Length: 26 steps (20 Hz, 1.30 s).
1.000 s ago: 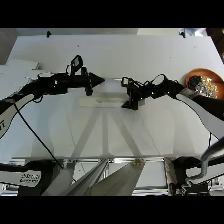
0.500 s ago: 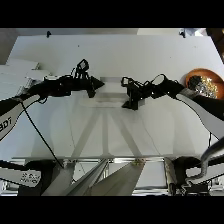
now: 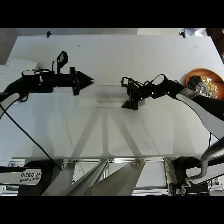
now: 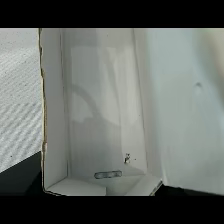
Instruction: Fold the box and place the chain.
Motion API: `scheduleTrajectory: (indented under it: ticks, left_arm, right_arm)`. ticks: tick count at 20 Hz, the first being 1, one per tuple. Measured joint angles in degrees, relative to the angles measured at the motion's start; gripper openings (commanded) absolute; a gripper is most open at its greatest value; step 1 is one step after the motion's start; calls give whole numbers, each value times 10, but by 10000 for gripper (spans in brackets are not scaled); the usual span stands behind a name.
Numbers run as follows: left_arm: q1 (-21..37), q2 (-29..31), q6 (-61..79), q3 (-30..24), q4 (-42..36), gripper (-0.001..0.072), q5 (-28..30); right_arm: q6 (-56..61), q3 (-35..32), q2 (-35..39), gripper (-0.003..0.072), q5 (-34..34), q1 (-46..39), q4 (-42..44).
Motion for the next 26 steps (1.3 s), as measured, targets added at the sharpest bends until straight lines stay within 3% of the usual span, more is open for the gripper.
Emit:
scheduleTrajectory:
  ticks: [4,7,15,21,22,23,26]
  left_arm:
    - [8,10,32,0,140,550,-12]
    - [-12,9,70,0,186,659,-3]
    - [-85,-13,96,0,222,656,58]
    - [-108,-20,96,0,229,632,63]
    - [-110,-20,96,0,230,583,64]
    - [-111,-20,97,0,230,470,68]
    - [-115,-20,106,0,232,439,90]
  right_arm:
    - [0,0,0,473,0,0,0]
    - [0,0,0,473,0,0,0]
    - [0,0,0,473,0,0,0]
    - [0,0,0,473,0,0,0]
    - [0,0,0,473,0,0,0]
    - [0,0,0,473,0,0,0]
    - [0,0,0,473,0,0,0]
